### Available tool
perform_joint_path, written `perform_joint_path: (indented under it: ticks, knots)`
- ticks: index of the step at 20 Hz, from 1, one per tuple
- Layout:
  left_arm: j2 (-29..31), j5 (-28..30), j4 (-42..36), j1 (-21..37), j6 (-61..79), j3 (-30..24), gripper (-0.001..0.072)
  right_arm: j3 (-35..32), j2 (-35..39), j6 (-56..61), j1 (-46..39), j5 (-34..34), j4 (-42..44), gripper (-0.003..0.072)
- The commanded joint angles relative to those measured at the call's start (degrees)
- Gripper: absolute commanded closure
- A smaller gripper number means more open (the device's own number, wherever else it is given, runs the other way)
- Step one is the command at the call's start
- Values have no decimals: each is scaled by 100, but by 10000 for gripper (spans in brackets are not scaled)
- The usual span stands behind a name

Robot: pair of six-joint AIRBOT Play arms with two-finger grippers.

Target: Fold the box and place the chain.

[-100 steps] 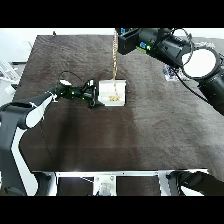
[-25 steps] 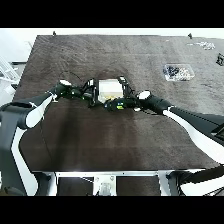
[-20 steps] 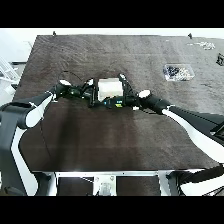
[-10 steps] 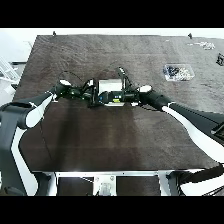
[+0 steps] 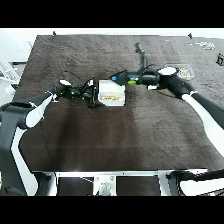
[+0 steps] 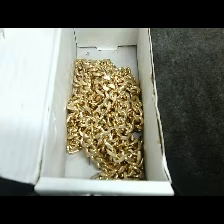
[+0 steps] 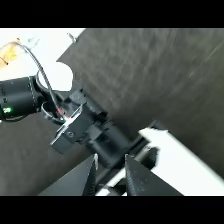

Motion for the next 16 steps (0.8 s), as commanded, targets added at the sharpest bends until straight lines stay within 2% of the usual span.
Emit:
perform_joint_path:
  ticks: [1,5,10,16]
  knots:
    - [4,9,-2,4,-2,0,167,361,35,-254,-748,568,-144,533]
    - [4,4,-2,4,-2,0,167,793,-278,-323,-1008,575,-474,579]
    - [4,2,-2,4,-2,0,167,1613,-1180,-319,-957,1255,-846,579]
    - [4,-4,-4,4,-2,0,167,2253,-1696,-323,-896,1473,-1528,579]
